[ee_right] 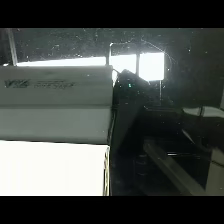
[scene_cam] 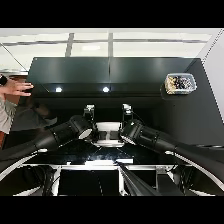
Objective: Fold the box and place the chain.
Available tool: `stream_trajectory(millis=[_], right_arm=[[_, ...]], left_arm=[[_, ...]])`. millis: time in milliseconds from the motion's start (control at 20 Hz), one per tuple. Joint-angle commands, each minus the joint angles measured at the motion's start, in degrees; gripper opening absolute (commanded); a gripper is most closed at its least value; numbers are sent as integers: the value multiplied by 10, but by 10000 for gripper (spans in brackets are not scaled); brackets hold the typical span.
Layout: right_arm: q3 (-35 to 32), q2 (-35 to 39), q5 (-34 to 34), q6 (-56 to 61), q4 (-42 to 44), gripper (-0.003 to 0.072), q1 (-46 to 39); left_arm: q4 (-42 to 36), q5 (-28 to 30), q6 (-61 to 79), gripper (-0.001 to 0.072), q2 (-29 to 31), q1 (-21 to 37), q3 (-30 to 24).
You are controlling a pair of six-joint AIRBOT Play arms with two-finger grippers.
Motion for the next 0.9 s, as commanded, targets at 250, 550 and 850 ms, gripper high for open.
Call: stream_trajectory(millis=[250,550,850], right_arm=[[2,0,3,-6,5,32,1],[28,1,26,-36,4,380,1],[40,1,45,-49,5,381,2]], left_arm=[[0,-2,-1,30,0,0,0],[0,-2,-1,30,0,0,0],[0,-2,-1,30,0,0,0]])
